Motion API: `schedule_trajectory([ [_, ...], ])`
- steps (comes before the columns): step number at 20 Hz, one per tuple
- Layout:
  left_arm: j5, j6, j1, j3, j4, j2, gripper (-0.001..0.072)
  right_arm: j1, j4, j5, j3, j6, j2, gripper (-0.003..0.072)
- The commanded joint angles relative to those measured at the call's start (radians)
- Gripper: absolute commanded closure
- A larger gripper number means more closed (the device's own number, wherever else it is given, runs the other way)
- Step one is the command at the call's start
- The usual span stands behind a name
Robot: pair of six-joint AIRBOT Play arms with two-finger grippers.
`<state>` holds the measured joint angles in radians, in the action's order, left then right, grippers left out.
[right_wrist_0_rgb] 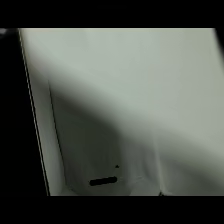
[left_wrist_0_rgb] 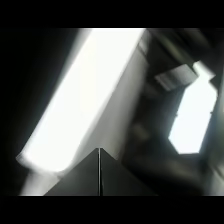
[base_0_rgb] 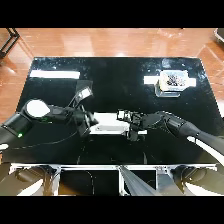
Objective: Fold the box and place the chain.
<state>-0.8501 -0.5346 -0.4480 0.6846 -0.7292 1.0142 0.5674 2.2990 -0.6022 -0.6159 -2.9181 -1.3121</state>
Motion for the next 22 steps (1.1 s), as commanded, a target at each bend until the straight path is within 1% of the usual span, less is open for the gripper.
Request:
schedule_trajectory([
  [1, 0.426, 0.039, -0.091, 0.0, 0.031, 0.066, 0.0682, 0.0, 0.0, -0.001, 0.0, 0.001, 0.001, 0.0332],
  [3, 0.484, 0.044, -0.106, 0.0, 0.036, 0.129, 0.0684, 0.0, 0.0, 0.0, 0.0, 0.001, 0.001, 0.0331],
  [5, 0.502, 0.044, -0.116, 0.0, 0.035, 0.185, 0.0685, 0.0, 0.0, 0.0, 0.0, 0.001, 0.001, 0.0331],
  [7, 0.473, 0.044, -0.118, 0.0, 0.032, 0.226, 0.0685, 0.0, 0.0, 0.0, 0.0, 0.001, 0.001, 0.0332],
  [10, 0.397, 0.044, -0.117, 0.0, 0.031, 0.245, 0.0683, 0.0, 0.0, 0.0, 0.0, 0.001, 0.001, 0.0331],
  [13, 0.345, 0.045, -0.1, 0.005, -0.066, 0.241, 0.0683, 0.0, -0.001, 0.0, 0.0, 0.001, 0.001, 0.0332],
  [15, 0.295, 0.036, -0.062, 0.032, -0.152, 0.205, 0.0684, 0.0, -0.005, -0.003, 0.0, 0.001, 0.001, 0.0332],
  [17, 0.229, 0.025, 0.002, 0.059, -0.196, 0.124, 0.0684, 0.0, -0.004, -0.003, 0.0, 0.001, 0.001, 0.0331],
  [18, 0.184, 0.024, 0.04, 0.063, -0.198, 0.075, 0.0684, 0.0, -0.005, -0.003, 0.0, 0.001, 0.001, 0.0331],
  [20, 0.033, 0.025, 0.129, 0.062, -0.203, -0.022, 0.0681, 0.0, -0.005, -0.003, 0.0, 0.001, 0.001, 0.0331],
  [21, -0.052, 0.031, 0.172, 0.059, -0.233, -0.062, 0.0622, 0.0, -0.005, -0.002, 0.0, 0.001, 0.001, 0.0331],
  [22, -0.084, 0.031, 0.206, 0.045, -0.284, -0.09, 0.0389, 0.0, -0.005, 0.001, 0.0, 0.001, 0.001, 0.0331],
])
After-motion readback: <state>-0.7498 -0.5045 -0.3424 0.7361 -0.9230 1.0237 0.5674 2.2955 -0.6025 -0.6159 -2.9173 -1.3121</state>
